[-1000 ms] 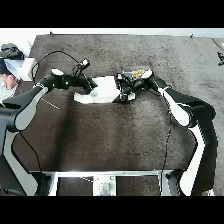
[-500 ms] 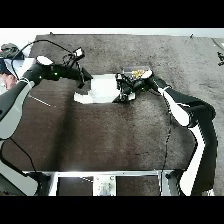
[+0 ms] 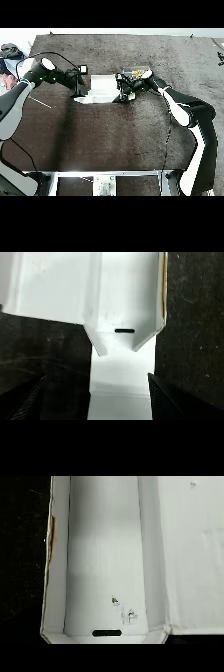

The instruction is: Fold the box and place the chain.

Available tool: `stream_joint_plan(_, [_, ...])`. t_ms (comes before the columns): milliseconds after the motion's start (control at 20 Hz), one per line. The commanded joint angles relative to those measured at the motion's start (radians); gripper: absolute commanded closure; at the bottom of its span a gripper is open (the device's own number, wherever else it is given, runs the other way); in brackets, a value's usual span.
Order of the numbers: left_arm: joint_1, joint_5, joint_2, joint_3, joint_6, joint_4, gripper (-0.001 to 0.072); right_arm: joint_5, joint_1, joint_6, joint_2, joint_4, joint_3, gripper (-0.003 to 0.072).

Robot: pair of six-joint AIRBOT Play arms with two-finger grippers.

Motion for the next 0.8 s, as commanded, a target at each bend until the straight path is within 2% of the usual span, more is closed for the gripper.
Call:
stream_joint_plan(0, [-0.018,-0.029,-0.038,-0.009,-0.002,0.024,-0.0006,0.000,0.001,0.001,0.000,0.000,0.000,0.0256])
stream_joint_plan(250, [-0.082,0.061,-0.058,-0.016,-0.010,0.027,-0.0005,0.000,0.001,0.001,0.000,0.000,0.000,0.0256])
stream_joint_plan(450, [-0.086,0.068,-0.058,-0.016,-0.011,0.023,-0.0002,0.000,0.001,0.001,0.000,0.000,0.000,0.0256])
stream_joint_plan(500, [-0.086,0.068,-0.058,-0.016,-0.011,0.020,0.0078,0.000,0.001,0.001,0.000,0.000,0.000,0.0256])
stream_joint_plan(550, [-0.086,0.066,-0.058,-0.016,-0.011,0.016,0.0207,0.000,0.001,0.001,0.000,0.000,0.000,0.0256])
stream_joint_plan(650, [-0.086,0.058,-0.058,-0.016,-0.012,0.016,0.0230,0.000,0.001,0.001,0.000,0.000,0.000,0.0256])
stream_joint_plan(700, [-0.086,0.055,-0.058,-0.016,-0.013,0.016,0.0323,0.000,0.001,0.001,-0.001,0.000,0.000,0.0256])
stream_joint_plan(750, [-0.086,0.052,-0.058,-0.016,-0.013,0.014,0.0486,0.000,0.001,0.001,0.000,0.000,0.000,0.0256])
